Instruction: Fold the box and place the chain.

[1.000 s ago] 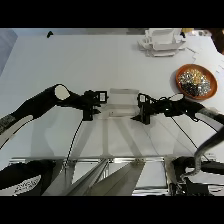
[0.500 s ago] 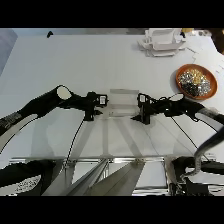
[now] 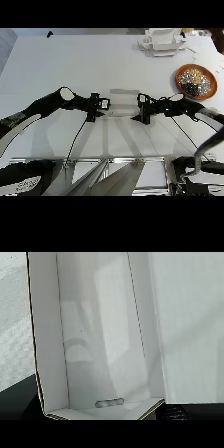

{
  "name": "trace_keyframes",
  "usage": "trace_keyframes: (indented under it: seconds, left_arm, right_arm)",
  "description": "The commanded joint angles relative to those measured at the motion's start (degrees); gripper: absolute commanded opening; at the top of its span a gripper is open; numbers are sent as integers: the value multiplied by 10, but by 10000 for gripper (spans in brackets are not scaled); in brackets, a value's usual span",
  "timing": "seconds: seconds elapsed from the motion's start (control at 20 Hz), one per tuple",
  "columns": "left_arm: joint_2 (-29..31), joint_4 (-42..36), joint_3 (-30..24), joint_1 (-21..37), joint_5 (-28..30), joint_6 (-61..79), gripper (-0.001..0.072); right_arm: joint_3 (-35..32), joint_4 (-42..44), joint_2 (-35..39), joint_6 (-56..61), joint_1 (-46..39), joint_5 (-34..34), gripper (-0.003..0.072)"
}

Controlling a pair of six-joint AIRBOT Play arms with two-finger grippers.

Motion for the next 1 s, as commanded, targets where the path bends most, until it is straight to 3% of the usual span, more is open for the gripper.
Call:
trace_keyframes:
  seconds: [0.0, 0.95]
  left_arm:
    - [-1, -11, 0, -9, 3, 4, 293]
    - [-1, -53, 0, -32, 29, 2, 267]
  right_arm:
    - [0, 0, 0, 0, 0, 0, 413]
    - [0, 0, 0, 0, 0, 0, 413]
